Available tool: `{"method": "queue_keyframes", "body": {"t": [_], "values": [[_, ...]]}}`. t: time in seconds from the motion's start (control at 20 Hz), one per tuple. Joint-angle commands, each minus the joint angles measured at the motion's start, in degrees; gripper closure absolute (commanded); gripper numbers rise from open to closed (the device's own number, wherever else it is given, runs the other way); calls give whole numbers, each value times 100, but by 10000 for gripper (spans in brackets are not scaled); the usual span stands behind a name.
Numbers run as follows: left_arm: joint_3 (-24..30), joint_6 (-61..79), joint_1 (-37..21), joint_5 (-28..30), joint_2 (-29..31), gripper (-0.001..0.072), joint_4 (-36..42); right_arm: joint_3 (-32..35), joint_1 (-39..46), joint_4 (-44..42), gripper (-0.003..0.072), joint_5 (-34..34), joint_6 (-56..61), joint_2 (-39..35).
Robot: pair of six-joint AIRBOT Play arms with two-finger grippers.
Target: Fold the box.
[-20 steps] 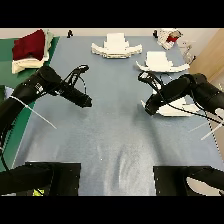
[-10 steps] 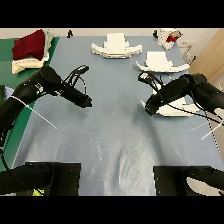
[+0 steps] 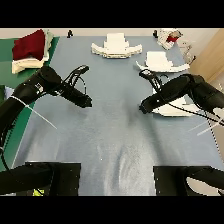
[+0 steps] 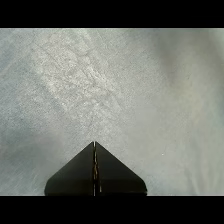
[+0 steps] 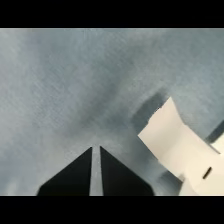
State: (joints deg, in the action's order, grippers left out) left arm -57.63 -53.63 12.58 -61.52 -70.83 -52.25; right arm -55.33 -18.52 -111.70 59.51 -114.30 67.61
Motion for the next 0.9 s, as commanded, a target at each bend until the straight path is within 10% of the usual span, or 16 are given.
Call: {"method": "queue_keyframes", "body": {"t": [0.0, 0.4, 0.85], "values": [[2, 2, -4, 9, -7, 697, 4, -232, 146, 518, 226, -101, 2293, 155], [2, 2, -4, 232, -7, 697, 326, -1893, 3021, 2514, 219, 1126, 2977, 680], [2, -153, -4, 264, -7, 697, 470, -2100, 5501, -160, 219, 1661, 1423, 1818]]}}
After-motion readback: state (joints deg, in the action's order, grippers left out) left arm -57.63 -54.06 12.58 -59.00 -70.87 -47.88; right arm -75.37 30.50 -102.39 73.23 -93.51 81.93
